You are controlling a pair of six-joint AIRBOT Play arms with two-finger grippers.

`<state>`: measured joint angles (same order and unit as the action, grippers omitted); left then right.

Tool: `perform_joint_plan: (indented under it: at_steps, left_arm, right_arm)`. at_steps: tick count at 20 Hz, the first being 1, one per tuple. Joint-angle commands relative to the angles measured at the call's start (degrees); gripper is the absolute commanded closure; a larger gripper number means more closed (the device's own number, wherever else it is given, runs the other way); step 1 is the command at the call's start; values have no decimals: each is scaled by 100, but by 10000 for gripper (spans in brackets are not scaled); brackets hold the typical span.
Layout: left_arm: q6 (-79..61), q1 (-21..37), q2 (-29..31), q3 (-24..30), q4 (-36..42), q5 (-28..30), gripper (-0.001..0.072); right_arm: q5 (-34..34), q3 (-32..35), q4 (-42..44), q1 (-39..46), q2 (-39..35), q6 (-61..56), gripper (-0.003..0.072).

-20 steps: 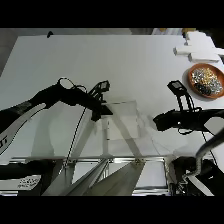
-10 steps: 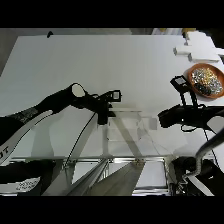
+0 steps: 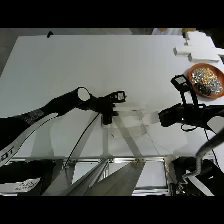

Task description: Fold the box and place the chain.

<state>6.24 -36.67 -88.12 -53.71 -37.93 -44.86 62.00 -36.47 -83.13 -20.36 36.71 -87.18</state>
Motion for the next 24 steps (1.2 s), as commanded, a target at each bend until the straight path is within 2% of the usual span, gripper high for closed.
perform_joint_plan:
  at_steps: [1,5,8,12,16,24]
  left_arm:
    - [-20,-9,-129,-4,-15,31,706]
    - [-15,-11,-133,-15,-26,-11,707]
    - [61,-9,-133,-160,-107,-289,708]
    - [474,-9,-138,-540,-807,-555,709]
    - [407,-9,-249,-546,-446,-551,708]
    - [35,-9,-455,-546,-437,-636,705]
  right_arm:
    - [-13,-2,0,-4,-2,26,367]
    - [-11,-2,0,-4,-2,70,367]
    - [-11,-2,0,-4,-2,70,367]
    - [-7,-2,0,-4,-2,70,367]
    - [15,-2,-2,-4,-2,70,367]
    - [175,0,-2,-4,-2,70,367]
